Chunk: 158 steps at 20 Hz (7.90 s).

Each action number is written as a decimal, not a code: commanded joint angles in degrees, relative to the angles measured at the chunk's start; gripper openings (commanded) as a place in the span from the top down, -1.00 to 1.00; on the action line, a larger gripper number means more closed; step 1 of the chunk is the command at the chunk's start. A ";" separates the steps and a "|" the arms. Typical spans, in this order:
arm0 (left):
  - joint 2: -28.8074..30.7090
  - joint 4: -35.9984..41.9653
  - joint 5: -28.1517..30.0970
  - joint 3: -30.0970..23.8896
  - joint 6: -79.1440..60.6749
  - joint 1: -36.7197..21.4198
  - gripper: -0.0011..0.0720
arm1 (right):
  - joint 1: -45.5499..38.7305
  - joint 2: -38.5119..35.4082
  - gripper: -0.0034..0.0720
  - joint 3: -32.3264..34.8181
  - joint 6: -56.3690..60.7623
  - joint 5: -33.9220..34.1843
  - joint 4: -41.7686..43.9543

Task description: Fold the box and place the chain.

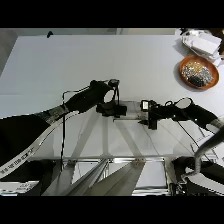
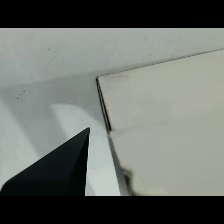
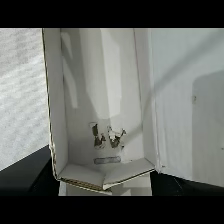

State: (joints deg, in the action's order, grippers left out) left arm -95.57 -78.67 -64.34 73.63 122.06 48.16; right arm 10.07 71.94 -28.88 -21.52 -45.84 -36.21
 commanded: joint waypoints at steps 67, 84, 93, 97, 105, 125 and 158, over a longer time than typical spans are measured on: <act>9.38 40.22 12.50 -22.47 -125.52 -15.39 -0.97 | -0.02 -0.02 0.17 -0.04 0.00 0.00 0.00; 5.99 45.24 15.50 -22.49 -127.40 -13.75 -0.96 | -0.02 -0.02 0.17 -0.04 0.00 -0.02 0.00; 4.83 45.64 15.78 -22.49 -128.26 -13.57 -0.92 | -0.02 -0.02 0.17 -0.04 0.00 0.00 0.00; 4.31 45.90 15.96 -22.56 -128.26 -13.62 -0.91 | -0.02 -0.02 0.17 -0.04 0.00 0.00 0.00; 3.91 48.28 16.31 -22.58 -128.30 -14.47 -0.91 | -0.02 -0.02 0.17 -0.04 0.00 0.00 0.00; 3.87 49.68 14.82 -23.39 -131.16 -14.49 0.23 | -0.02 -0.02 0.17 -0.04 0.00 0.00 0.00; 3.87 49.68 14.58 -23.39 -131.01 -14.49 0.23 | -0.09 -3.23 -0.91 -0.07 0.52 3.21 -1.18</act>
State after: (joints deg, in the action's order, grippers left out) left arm -91.66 -28.93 -50.09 50.24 -8.88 33.65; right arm 10.02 70.32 -28.88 -21.41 -45.23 -37.10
